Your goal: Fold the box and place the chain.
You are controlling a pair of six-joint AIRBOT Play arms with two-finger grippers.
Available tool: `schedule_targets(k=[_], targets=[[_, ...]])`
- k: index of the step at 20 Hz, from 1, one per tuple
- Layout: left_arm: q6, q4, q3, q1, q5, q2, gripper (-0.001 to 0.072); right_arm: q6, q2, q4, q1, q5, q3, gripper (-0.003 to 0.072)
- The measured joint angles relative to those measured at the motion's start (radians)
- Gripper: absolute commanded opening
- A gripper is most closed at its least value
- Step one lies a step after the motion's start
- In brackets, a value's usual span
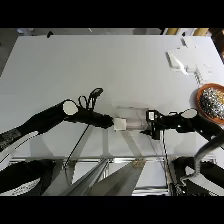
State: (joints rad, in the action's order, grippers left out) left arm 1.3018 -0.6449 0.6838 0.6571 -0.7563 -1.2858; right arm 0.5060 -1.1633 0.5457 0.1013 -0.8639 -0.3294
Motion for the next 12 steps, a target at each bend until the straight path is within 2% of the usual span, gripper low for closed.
schedule_targets(k=[2, 12], targets=[[0.000, 0.002, 0.007, 0.006, 0.002, 0.003, 0.0291, 0.000, 0.000, 0.000, 0.000, 0.000, 0.000, 0.0415], [0.003, 0.005, 0.018, 0.011, 0.005, 0.005, 0.0296, 0.000, 0.000, 0.000, 0.000, 0.000, 0.000, 0.0415]])
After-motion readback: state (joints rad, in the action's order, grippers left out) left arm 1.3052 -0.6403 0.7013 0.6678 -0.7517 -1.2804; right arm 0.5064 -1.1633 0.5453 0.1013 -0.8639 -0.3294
